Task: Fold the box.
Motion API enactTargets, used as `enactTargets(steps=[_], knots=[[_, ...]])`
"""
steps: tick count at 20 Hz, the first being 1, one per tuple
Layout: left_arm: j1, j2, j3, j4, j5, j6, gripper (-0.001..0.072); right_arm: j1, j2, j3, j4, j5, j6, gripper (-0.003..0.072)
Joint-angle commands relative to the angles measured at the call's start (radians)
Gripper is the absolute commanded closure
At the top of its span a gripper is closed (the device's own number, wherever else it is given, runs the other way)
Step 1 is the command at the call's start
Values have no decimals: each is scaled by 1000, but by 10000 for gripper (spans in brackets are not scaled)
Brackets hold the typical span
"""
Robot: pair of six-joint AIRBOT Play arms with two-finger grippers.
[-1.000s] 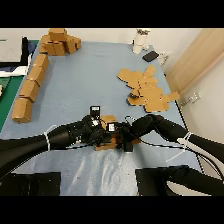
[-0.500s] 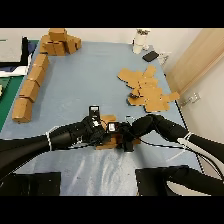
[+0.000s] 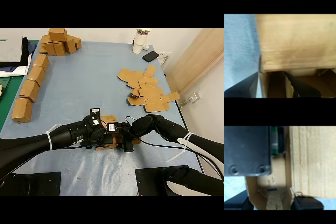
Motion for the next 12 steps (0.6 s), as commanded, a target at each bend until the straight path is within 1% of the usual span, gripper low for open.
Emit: enactTargets(steps=[1,2,3,4,10,12], knots=[[26,0,4,-6,-10,2,231,0,-1,0,0,0,1,190],[32,0,4,-5,-10,4,232,0,-1,0,0,0,1,190],[34,0,4,2,-11,5,288,0,-1,0,0,0,1,190],[34,0,4,16,-10,5,364,0,0,0,0,0,1,190],[31,-26,5,13,-26,29,367,0,-1,0,0,0,1,190],[31,-42,8,11,-68,33,367,0,-1,0,0,0,1,190]])
